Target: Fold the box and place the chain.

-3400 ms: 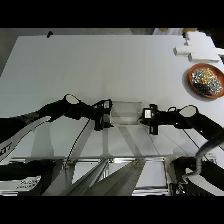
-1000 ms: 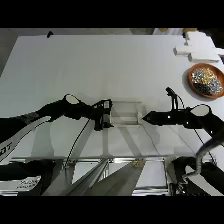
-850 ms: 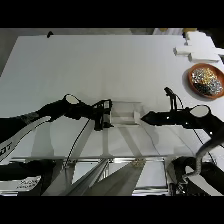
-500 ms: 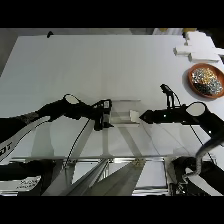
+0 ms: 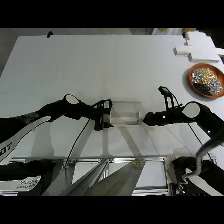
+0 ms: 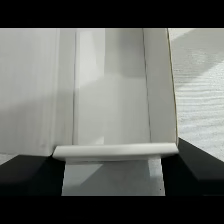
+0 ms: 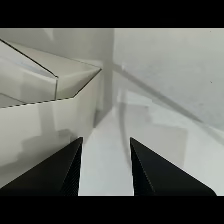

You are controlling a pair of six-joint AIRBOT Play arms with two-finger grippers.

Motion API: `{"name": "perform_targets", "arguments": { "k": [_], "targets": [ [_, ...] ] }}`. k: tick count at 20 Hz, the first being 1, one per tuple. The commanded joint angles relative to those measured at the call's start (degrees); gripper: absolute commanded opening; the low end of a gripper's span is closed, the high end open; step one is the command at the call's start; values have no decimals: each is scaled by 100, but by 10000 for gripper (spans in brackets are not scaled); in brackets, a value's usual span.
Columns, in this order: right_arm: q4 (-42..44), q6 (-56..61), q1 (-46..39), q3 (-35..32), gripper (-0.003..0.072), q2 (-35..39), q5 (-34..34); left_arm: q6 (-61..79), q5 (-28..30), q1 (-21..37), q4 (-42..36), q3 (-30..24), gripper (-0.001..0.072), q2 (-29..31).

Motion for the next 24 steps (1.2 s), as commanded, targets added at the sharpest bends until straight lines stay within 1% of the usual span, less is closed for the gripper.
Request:
{"name": "perform_targets", "arguments": {
  "k": [1, 7, 9, 12, 13, 14, 16, 18, 21, 22, 24],
  "targets": [
    [-334, 219, 11, 114, 338, 9, 125, 2, -7, 0, 4, 0, 204, 0],
    [-44, 166, 11, 566, 342, 9, 238, 2, -7, 0, 4, 0, 204, 0],
    [398, -66, 28, 581, 341, -13, 234, 2, -4, 0, 4, 0, 204, 0],
    [457, -79, 284, 579, 344, -251, 177, 2, -7, 0, 4, 0, 204, 0],
    [457, -24, 413, 579, 353, -385, 59, 2, -4, 0, 4, 0, 204, 0],
    [457, 68, 535, 581, 401, -505, -76, 2, -7, 0, 4, 0, 204, 0],
    [431, 87, 778, 584, 410, -667, -297, 2, -7, 0, 4, 0, 204, 0],
    [87, 540, 944, 643, 410, -667, -496, 2, -9, 0, 4, 0, 204, 0],
    [-940, 1639, 1228, 898, 410, -669, -372, 2, -7, 0, 4, 0, 204, 0],
    [-1174, 1919, 1349, 964, 410, -680, -363, 2, -7, 0, 4, 0, 204, 0],
    [-1381, 2374, 1526, 1036, 410, -826, -313, 2, -7, 0, 4, 0, 204, 0]
  ]
}}
